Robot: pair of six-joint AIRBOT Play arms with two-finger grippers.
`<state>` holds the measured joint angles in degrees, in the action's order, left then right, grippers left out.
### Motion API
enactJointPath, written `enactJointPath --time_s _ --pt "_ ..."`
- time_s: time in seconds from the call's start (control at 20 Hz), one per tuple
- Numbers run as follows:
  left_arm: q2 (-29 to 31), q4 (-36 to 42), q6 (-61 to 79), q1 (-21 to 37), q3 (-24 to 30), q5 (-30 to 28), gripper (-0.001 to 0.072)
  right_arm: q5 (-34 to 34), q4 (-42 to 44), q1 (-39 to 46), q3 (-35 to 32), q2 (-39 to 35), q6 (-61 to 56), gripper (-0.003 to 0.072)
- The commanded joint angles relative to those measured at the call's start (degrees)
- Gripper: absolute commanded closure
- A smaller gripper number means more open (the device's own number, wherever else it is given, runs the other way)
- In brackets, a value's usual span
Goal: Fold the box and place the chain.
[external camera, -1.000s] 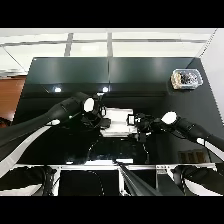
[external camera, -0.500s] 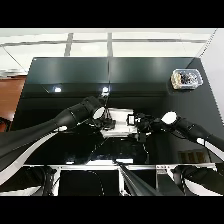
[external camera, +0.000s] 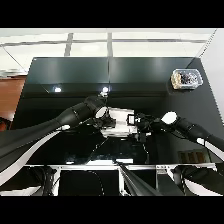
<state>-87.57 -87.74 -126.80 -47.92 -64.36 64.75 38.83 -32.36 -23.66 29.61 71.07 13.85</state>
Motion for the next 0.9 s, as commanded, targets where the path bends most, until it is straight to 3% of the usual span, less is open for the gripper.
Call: enactJointPath --time_s 0.0,0.05,0.15,0.2,0.4,0.45,0.6,0.8,0.85 --pt "-0.8 0.2 -0.1 0.0 -1.6 2.0 0.069 0.0 -0.1 0.0 0.0 0.0 0.1 0.0626" --pt "-0.8 0.4 -0.1 0.0 -2.0 1.9 0.0629 0.0 -0.1 0.0 0.0 0.0 0.1 0.0626" --pt "-0.8 1.6 -0.1 0.0 -2.5 1.9 0.0202 -0.1 -0.1 0.0 0.0 0.0 0.1 0.0626" --pt "-0.8 1.5 -0.1 0.0 -2.5 1.9 0.019 0.0 -0.1 0.0 0.0 0.0 0.1 0.0626" --pt "-1.2 1.2 -0.1 0.1 -2.5 1.7 0.022 -0.1 -0.1 0.0 0.0 0.0 0.1 0.0626" --pt "-1.6 1.4 -0.1 0.1 -2.5 1.7 0.0288 0.0 -0.1 0.0 0.0 0.0 0.1 0.0626" --pt "-2.6 3.1 -0.1 0.1 -2.5 2.4 0.069 0.0 -0.1 0.0 0.0 0.0 0.1 0.0626" --pt "-2.5 3.0 -0.2 0.0 -2.6 1.9 0.069 0.2 -0.1 0.0 0.0 0.0 0.1 0.0625" --pt "-2.5 3.0 -0.2 0.0 -2.6 1.9 0.069 1.0 -0.1 0.0 0.0 0.0 0.1 0.0596"
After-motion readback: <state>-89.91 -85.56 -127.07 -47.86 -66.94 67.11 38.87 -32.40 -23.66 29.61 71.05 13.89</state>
